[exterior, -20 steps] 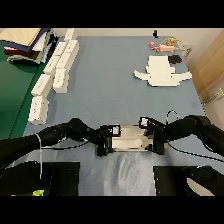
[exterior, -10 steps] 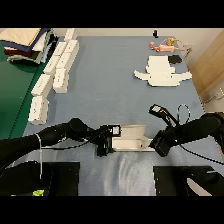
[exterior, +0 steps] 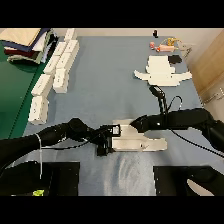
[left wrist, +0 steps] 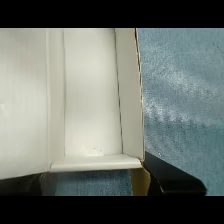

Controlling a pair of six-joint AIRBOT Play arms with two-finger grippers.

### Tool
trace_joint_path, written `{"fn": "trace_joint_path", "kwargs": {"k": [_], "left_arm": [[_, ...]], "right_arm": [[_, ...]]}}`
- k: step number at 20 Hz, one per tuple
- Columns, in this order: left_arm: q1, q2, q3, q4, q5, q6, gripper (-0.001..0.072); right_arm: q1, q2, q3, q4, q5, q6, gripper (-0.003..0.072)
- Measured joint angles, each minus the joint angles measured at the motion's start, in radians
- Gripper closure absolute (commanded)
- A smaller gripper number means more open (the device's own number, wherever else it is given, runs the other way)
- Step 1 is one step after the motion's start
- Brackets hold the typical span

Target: Fold the box.

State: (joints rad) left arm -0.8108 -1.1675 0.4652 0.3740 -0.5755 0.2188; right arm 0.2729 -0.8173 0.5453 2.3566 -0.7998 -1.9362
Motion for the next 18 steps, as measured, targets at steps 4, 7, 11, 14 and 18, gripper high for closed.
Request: {"fn": "trace_joint_path", "kwargs": {"k": [4, 7, 11, 14, 18], "left_arm": [[0.000, 0.000, 0.000, 0.000, 0.000, 0.000, 0.0111], [0.000, 0.000, 0.000, 0.000, 0.000, 0.000, 0.0111], [0.000, 0.000, 0.000, 0.000, 0.000, 0.001, 0.0111], [-0.001, 0.000, 0.000, 0.000, -0.001, 0.001, 0.0111], [-0.001, 0.000, 0.000, 0.000, -0.002, 0.001, 0.0111]], "right_arm": [[0.011, -0.118, 0.000, 0.008, 0.069, 0.006, 0.0683], [0.023, -0.178, 0.000, 0.008, 0.087, 0.006, 0.0683], [0.032, -0.214, -0.003, -0.010, 0.096, 0.006, 0.0683], [0.035, -0.224, -0.018, -0.022, 0.097, 0.006, 0.0683], [0.050, -0.229, -0.028, -0.035, 0.104, 0.005, 0.0683]]}}
